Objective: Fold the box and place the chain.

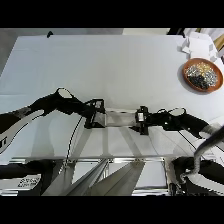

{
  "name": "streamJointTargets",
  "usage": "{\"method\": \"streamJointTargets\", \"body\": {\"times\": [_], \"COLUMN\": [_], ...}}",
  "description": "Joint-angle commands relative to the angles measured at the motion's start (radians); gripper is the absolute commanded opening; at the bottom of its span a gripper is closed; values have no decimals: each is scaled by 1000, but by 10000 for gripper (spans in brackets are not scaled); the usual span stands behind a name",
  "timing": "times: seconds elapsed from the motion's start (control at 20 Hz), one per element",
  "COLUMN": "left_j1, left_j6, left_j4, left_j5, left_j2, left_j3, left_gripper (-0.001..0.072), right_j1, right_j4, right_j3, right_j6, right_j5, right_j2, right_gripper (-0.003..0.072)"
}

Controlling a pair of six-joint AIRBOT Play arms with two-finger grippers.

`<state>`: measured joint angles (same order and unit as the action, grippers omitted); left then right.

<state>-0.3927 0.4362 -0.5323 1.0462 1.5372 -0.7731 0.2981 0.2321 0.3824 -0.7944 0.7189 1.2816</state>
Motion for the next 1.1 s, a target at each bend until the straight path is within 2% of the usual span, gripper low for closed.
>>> {"method": "streamJointTargets", "body": {"times": [0.0,0.3,0.7,1.05], "left_j1": [-2,-3,-63,-71], "left_j6": [-27,-25,-25,-27], "left_j4": [1,75,92,136], "left_j5": [13,-66,-132,-154], "left_j2": [-7,-24,-26,-25], "left_j3": [15,73,77,78], "left_gripper": [707,707,707,704], "right_j1": [0,0,0,0], "right_j4": [0,0,0,0], "right_j3": [0,0,0,0], "right_j6": [0,0,0,0], "right_j5": [0,0,0,0], "right_j2": [-1,-1,-1,-1], "right_gripper": [337,337,337,337]}}
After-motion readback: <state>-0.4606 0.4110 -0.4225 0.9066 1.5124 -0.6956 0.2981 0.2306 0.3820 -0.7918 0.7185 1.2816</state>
